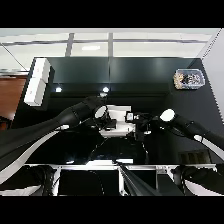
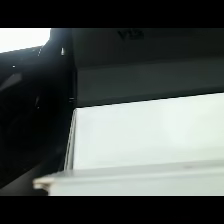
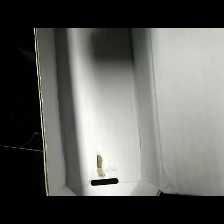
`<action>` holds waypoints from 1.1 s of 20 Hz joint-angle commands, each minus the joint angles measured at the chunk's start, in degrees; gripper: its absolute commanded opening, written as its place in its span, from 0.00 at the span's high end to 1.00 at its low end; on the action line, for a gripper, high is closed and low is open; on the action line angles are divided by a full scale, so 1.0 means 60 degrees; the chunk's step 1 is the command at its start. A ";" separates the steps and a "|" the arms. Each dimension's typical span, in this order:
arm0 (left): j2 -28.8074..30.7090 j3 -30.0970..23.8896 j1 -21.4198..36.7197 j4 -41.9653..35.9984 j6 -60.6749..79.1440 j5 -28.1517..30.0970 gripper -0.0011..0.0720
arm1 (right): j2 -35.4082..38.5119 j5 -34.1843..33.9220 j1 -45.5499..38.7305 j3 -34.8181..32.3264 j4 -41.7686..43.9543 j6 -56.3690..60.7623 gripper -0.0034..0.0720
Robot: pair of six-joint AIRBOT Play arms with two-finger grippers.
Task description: Fold the box and place the chain.
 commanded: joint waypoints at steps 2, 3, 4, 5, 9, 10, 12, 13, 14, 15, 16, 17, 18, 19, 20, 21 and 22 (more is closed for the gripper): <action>-0.0084 0.0087 -0.0015 0.0058 -0.0244 -0.0026 0.61 | -0.0007 -0.0004 0.0004 0.0004 0.0004 0.0004 0.44; -0.0084 0.0087 -0.0015 0.0058 -0.0240 -0.0047 0.72 | -0.0007 -0.0004 0.0004 0.0004 0.0004 0.0004 0.44; -0.0084 0.0087 -0.0018 0.0062 -0.0226 -0.0135 0.94 | -0.0007 -0.0004 0.0004 0.0004 0.0004 0.0004 0.44; -0.0080 0.0087 -0.0015 0.0047 -0.0153 -0.0146 0.95 | -0.0007 -0.0004 0.0004 0.0004 0.0004 0.0004 0.44; -0.0073 0.0106 -0.0015 0.0040 -0.0124 -0.0044 0.61 | -0.0007 -0.0007 0.0004 0.0004 0.0004 0.0004 0.44; -0.0069 0.0106 -0.0004 0.0069 -0.0124 -0.0044 0.29 | -0.0007 -0.0007 0.0004 0.0004 0.0004 0.0004 0.44; -0.0066 0.0102 0.0055 0.0164 -0.0131 -0.0160 0.20 | -0.0007 -0.0004 0.0004 0.0004 0.0004 0.0004 0.44; -0.0066 0.0102 0.0084 0.0211 -0.0160 -0.0226 0.23 | -0.0007 -0.0004 0.0004 0.0004 0.0000 0.0004 0.44; -0.0066 0.0102 0.0109 0.0204 -0.0175 -0.0251 0.46 | -0.0007 -0.0004 0.0004 0.0004 0.0004 0.0004 0.44; -0.0066 0.0102 0.0117 0.0168 -0.0153 -0.0248 0.82 | -0.0007 -0.0004 0.0004 0.0004 0.0004 0.0004 0.44; -0.0066 0.0106 0.0113 0.0164 -0.0062 -0.0219 0.95 | -0.0007 -0.0004 0.0004 0.0004 0.0004 0.0007 0.44; -0.0066 0.0106 0.0113 0.0164 -0.0011 -0.0222 0.95 | -0.0007 -0.0004 0.0004 0.0004 0.0004 0.0004 0.44; -0.0066 0.0106 0.0109 0.0164 0.0080 -0.0222 0.95 | -0.0007 0.0000 0.0004 0.0004 0.0000 0.0004 0.44; -0.0066 0.0106 0.0106 0.0164 0.0076 -0.0222 0.95 | -0.0007 0.0000 0.0004 0.0004 0.0004 0.0004 0.44; -0.0062 0.0106 0.0106 0.0164 0.0076 -0.0222 0.95 | -0.0007 0.0004 0.0004 0.0004 0.0000 0.0080 0.44; -0.0062 0.0106 0.0106 0.0157 0.0076 -0.0251 0.95 | -0.0007 -0.0131 0.0000 0.0004 -0.0022 0.0492 0.44; -0.0062 0.0106 0.0106 0.0117 0.0076 -0.0321 0.95 | 0.0011 -0.0237 -0.0004 0.0007 -0.0233 0.0874 0.37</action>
